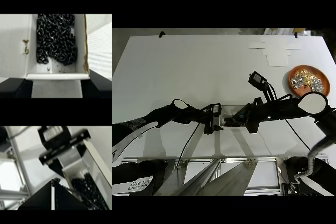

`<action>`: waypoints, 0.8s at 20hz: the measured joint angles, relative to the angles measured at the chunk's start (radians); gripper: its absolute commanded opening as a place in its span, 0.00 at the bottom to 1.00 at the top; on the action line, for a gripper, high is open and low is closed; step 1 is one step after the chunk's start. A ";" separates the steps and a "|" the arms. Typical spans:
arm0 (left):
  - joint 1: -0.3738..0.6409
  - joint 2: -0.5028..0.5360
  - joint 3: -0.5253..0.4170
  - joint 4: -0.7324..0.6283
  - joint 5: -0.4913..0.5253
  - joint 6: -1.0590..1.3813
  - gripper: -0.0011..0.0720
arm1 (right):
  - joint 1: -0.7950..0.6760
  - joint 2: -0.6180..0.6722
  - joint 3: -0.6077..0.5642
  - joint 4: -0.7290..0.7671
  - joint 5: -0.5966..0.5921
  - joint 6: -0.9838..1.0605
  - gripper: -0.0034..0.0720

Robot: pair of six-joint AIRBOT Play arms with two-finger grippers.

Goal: Fold the box and place the chain.

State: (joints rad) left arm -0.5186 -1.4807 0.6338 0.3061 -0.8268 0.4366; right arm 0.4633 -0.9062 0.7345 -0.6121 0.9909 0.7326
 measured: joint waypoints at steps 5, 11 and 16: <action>0.000 0.000 0.000 0.000 0.000 0.000 0.32 | 0.004 0.003 0.000 0.025 -0.060 -0.038 0.06; 0.000 0.000 0.000 0.000 0.000 0.000 0.32 | 0.004 -0.040 0.000 -0.122 -0.084 -0.005 0.15; 0.000 0.000 0.000 0.000 0.000 0.000 0.32 | 0.004 -0.126 0.009 -0.214 -0.053 0.031 0.31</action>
State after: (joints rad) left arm -0.5186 -1.4807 0.6338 0.3061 -0.8268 0.4366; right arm 0.4675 -1.0317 0.7437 -0.8257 0.9375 0.7639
